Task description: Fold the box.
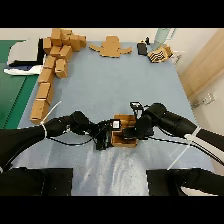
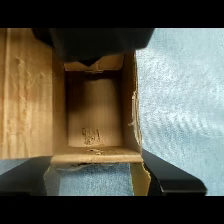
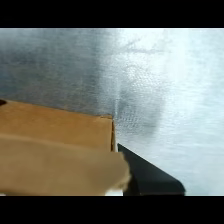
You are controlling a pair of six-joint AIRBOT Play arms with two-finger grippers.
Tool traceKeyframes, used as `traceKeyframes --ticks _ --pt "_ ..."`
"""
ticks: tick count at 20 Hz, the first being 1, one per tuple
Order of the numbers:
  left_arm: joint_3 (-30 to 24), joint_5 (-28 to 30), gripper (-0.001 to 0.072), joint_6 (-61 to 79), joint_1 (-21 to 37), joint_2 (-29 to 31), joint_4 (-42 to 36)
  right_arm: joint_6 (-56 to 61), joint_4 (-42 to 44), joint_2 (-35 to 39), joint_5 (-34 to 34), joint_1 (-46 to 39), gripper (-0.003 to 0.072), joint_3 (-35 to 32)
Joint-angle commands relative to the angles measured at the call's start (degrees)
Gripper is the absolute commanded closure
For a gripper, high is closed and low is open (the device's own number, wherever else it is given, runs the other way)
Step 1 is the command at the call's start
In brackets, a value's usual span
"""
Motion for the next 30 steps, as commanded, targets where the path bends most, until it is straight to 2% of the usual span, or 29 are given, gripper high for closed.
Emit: traceKeyframes --ticks 1,5,6,8,10,11,13,15,16,17,18,26,30 --pt "0.0 0.0 0.0185 0.0 0.0 0.0 0.0 6.3 -2.0 -2.0 -2.0 2.7 0.0281 1.7" --pt "0.0 0.0 0.0185 0.0 0.0 0.0 0.0 12.8 -3.0 -2.4 -3.8 5.8 0.0281 2.3" --pt "0.0 0.0 0.0185 0.0 0.0 0.0 0.0 13.6 -3.2 -2.9 -4.7 5.9 0.0328 2.3" --pt "0.0 0.0 0.0185 0.0 0.0 0.0 0.0 14.3 -3.3 -3.3 -5.0 6.2 0.0516 2.3" --pt "0.0 0.0 0.0185 0.0 0.0 0.0 0.0 14.8 -3.6 -3.4 -5.4 6.2 0.0644 2.3" --pt "0.0 0.0 0.0185 0.0 0.0 0.0 0.0 14.8 -4.1 -3.4 -5.6 6.2 0.068 2.3" --pt "0.0 0.0 0.0185 0.0 0.0 0.0 0.0 14.8 -4.5 -3.4 -5.6 6.2 0.0682 2.3" --pt "0.0 0.0 0.0185 0.0 0.0 0.0 0.0 14.6 -4.6 -3.4 -5.6 6.2 0.068 2.3" --pt "0.0 0.0 0.0185 0.0 0.0 0.0 0.0 14.6 -4.8 -3.3 -5.6 6.2 0.0624 2.3" --pt "0.0 0.0 0.0185 0.0 0.0 0.0 0.0 14.6 -4.8 -3.3 -5.6 6.1 0.036 2.3" --pt "0.0 0.0 0.0185 0.0 0.0 0.0 0.0 14.5 -4.8 -3.1 -5.6 6.1 0.0267 2.3" --pt "0.0 0.0 0.0185 0.0 0.0 0.0 0.0 14.1 -5.9 0.6 -8.2 6.0 0.0268 3.5" --pt "0.0 0.0 0.0185 0.0 0.0 0.0 0.0 13.7 -5.8 -0.7 -9.4 6.1 0.0281 2.9"
